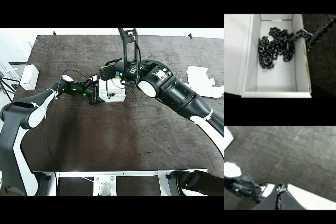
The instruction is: Fold the box and place the chain.
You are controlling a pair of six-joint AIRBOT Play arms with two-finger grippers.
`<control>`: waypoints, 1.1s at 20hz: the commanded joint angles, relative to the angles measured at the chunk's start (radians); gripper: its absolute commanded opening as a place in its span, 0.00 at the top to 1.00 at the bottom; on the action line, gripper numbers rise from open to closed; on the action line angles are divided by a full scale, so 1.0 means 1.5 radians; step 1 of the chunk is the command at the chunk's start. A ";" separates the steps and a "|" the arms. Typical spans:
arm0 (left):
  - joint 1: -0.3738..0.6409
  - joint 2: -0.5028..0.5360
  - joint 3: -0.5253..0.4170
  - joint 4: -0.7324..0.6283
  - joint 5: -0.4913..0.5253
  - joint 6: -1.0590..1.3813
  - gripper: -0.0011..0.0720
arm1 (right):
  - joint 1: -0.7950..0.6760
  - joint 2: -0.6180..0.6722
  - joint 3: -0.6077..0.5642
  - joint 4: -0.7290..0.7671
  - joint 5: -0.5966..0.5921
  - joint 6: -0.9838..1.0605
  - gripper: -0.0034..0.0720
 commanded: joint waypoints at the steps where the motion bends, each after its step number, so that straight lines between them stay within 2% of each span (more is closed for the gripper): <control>1: 0.000 0.000 0.000 0.000 0.000 0.000 0.36 | -0.021 -0.005 0.000 -0.003 -0.016 0.002 0.94; 5: 0.000 0.000 0.000 0.000 0.000 0.000 0.36 | -0.028 -0.032 0.000 -0.003 -0.019 0.006 0.94; 10: 0.000 0.000 0.000 0.000 0.000 0.000 0.36 | -0.061 -0.044 0.017 -0.001 -0.088 0.019 0.94; 16: 0.000 0.000 0.000 0.000 0.000 0.000 0.36 | -0.061 -0.044 0.056 0.002 -0.085 0.019 0.94; 18: 0.000 0.000 0.000 0.000 0.000 0.000 0.36 | -0.059 -0.044 0.051 0.010 -0.059 0.019 0.94; 22: 0.000 0.000 0.000 0.000 0.000 0.000 0.36 | -0.045 -0.044 0.011 0.039 -0.054 0.019 0.94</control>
